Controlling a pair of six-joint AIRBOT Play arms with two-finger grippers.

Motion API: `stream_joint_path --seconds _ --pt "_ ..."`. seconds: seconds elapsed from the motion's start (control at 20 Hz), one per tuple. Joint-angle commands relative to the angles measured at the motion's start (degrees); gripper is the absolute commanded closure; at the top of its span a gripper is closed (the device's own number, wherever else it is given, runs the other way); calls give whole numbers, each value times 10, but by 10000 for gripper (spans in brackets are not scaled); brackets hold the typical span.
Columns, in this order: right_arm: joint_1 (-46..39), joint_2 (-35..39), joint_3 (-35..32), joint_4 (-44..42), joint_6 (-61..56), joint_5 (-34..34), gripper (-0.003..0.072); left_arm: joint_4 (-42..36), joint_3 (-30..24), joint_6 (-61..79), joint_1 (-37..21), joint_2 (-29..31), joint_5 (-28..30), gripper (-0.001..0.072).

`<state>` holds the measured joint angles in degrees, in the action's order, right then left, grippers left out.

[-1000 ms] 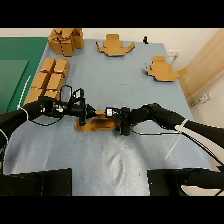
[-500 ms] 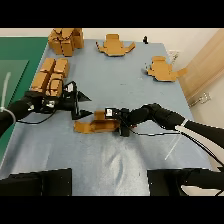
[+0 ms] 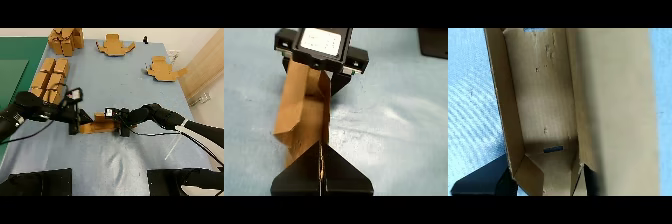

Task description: Fold the box.

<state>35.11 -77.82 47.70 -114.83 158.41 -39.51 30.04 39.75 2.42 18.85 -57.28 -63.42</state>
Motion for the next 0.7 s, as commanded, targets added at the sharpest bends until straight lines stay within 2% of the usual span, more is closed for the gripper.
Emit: stream_joint_path --seconds 0.0,0.05,0.1,0.2,0.3,0.35,0.5,0.55,0.65 --pt "0 0 0 -5 0 0 679 21 -12 -69 121 -7 230 699" --pt "0 0 0 -8 0 0 679 21 -2 -74 143 -33 304 699" --pt "0 0 0 -7 0 0 679 21 16 -85 147 -67 329 699" --pt "0 0 0 -8 0 0 679 26 74 -95 142 -155 308 699" --pt "0 0 0 -7 -1 0 679 63 137 -129 139 -230 283 699" --pt "0 0 0 -7 -1 0 679 100 170 -156 139 -258 252 699" --pt "0 0 0 -7 0 0 680 231 259 -272 139 -332 103 698" --pt "0 0 0 -8 0 0 680 259 278 -292 139 -351 59 697" --pt "0 0 0 -10 0 0 680 266 292 -287 139 -369 23 697"
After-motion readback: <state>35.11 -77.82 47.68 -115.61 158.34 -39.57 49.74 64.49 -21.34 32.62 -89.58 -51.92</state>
